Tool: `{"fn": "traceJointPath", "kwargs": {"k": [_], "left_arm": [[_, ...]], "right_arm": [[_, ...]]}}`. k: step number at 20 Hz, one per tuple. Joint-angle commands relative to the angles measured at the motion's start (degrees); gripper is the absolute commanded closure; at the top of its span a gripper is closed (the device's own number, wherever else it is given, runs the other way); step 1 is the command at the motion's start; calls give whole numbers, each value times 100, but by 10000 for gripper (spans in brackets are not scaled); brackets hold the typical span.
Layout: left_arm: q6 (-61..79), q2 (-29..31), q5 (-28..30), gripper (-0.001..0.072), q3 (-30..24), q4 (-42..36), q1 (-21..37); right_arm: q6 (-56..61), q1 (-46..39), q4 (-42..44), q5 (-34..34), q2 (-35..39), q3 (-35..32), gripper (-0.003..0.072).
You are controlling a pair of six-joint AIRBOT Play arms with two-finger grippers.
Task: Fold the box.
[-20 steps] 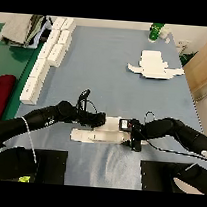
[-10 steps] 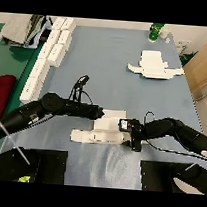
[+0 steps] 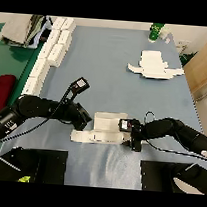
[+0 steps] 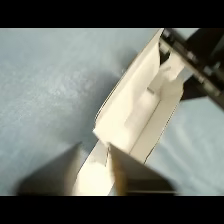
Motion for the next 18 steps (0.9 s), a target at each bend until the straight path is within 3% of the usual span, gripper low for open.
{"fn": "traceJointPath", "kwargs": {"k": [1,7,15,17,18], "left_arm": [[1497,72,-348,-11,-267,-260,452],[4424,68,-361,-11,-1241,-1296,581],[4920,-249,-168,-11,-1434,-1543,262],[5327,-577,74,172,-1434,-1797,111],[5460,-717,264,170,-1427,-1941,66]], "right_arm": [[4,4,-4,-7,4,0,173],[4,4,-9,-7,4,0,173],[4,4,-11,-7,4,0,173],[4,4,-11,-7,4,0,173],[4,4,-11,-7,4,0,172]]}}
